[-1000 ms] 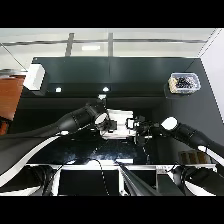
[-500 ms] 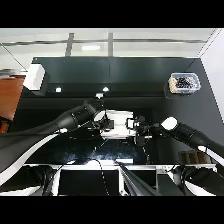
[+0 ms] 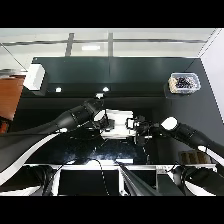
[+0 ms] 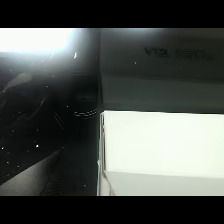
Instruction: Fold the box and place the chain.
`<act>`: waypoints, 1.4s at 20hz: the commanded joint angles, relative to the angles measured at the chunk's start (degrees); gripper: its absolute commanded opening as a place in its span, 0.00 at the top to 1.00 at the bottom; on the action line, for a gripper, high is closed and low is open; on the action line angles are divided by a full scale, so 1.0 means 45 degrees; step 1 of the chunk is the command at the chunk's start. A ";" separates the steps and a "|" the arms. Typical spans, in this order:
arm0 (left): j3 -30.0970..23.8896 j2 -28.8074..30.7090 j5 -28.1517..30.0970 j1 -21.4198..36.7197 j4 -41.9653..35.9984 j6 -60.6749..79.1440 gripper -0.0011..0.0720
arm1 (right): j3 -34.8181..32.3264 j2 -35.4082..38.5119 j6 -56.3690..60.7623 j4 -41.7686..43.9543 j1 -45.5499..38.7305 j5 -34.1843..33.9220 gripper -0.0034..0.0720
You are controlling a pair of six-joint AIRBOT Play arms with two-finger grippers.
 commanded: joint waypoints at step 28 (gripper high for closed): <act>0.0010 -0.0160 0.0049 0.0000 -0.0092 0.0267 0.94 | 0.0000 0.0000 0.0000 0.0000 0.0005 0.0005 0.55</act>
